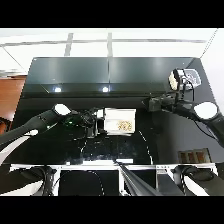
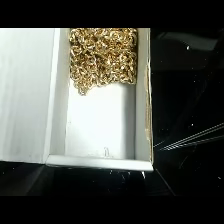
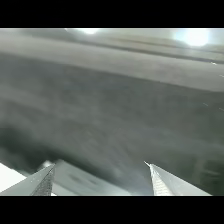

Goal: Fold the box and place the chain.

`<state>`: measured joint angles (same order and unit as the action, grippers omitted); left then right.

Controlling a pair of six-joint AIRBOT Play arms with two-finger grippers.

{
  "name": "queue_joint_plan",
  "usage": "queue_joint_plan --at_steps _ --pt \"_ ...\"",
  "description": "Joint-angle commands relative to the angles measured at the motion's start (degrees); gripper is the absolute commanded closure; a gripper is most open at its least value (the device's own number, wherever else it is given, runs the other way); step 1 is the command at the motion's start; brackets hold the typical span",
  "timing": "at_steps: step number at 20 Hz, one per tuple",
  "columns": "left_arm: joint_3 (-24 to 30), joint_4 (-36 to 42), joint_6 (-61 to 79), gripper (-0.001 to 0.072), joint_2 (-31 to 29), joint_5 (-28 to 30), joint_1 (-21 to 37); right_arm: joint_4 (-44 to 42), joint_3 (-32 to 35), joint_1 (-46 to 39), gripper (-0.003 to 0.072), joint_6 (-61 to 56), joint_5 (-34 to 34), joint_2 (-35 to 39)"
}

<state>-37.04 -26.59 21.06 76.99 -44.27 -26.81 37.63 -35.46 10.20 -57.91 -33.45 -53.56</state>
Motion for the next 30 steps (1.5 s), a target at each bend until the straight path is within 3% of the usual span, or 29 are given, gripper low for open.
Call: queue_joint_plan --at_steps 1,3,7,13,16,18,21,26,30 --pt "0.00 -0.13 -0.04 0.0377 0.02 0.35 -0.04 -9.07 -1.90 0.63 -0.0029 1.62 2.12 -5.66" --pt "0.00 -0.13 -0.04 0.0377 0.02 0.33 -0.04 -9.05 -2.47 0.85 -0.0029 3.39 -0.09 -8.70" --pt "0.00 -0.13 -0.04 0.0377 0.02 0.33 -0.04 -6.91 -2.75 5.01 -0.0029 18.51 -3.32 -9.90" --pt "0.00 -0.11 -0.04 0.0377 0.02 0.31 -0.04 -5.40 -6.93 6.91 -0.0028 43.74 -20.41 -9.79" --pt "-0.02 -0.11 -0.04 0.0377 0.02 0.31 -0.04 0.07 -7.02 10.01 -0.0028 45.53 -20.68 -9.81" --pt "-0.02 -0.11 -0.04 0.0377 0.02 0.31 -0.04 6.56 -6.67 13.42 -0.0028 45.90 -16.11 -9.92" --pt "-0.02 -0.11 -0.04 0.0377 0.02 0.33 -0.04 7.04 -6.19 16.44 -0.0028 45.92 -9.64 -9.92" --pt "-0.02 -0.11 -0.04 0.0377 0.02 0.33 -0.04 7.02 -6.73 16.98 -0.0028 45.88 -16.02 -9.70" --pt "0.00 -0.11 -0.04 0.0377 0.02 0.31 -0.04 7.02 -6.78 17.03 -0.0027 45.38 -15.93 -9.68"
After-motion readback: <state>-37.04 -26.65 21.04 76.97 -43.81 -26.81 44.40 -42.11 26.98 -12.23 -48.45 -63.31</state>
